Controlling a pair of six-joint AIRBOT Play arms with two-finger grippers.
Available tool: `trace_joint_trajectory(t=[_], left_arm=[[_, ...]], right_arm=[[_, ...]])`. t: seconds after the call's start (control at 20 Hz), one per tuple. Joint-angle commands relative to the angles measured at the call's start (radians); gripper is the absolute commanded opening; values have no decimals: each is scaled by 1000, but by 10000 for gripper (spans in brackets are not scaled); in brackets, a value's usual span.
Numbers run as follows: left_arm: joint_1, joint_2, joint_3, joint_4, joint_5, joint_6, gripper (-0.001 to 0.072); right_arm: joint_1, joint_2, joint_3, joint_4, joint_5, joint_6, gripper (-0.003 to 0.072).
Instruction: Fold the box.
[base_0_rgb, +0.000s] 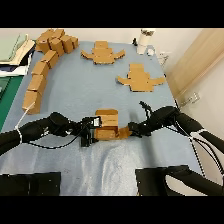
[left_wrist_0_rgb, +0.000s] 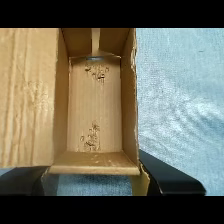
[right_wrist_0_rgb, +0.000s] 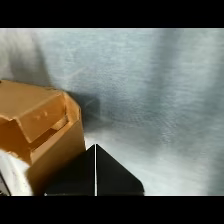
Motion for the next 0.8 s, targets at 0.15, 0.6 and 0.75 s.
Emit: trace_joint_trajectory(t=[0.15, 0.6, 0.75], left_arm=[[0, 0, 0, 0, 0, 0, 525], [0, 1, 0, 0, 0, 0, 525], [0, 1, 0, 0, 0, 0, 525]], right_arm=[[0, 0, 26, 91, -63, -42, 86], [34, -4, 117, 95, -70, -69, 327], [98, -30, 118, 80, -9, -67, 327]])
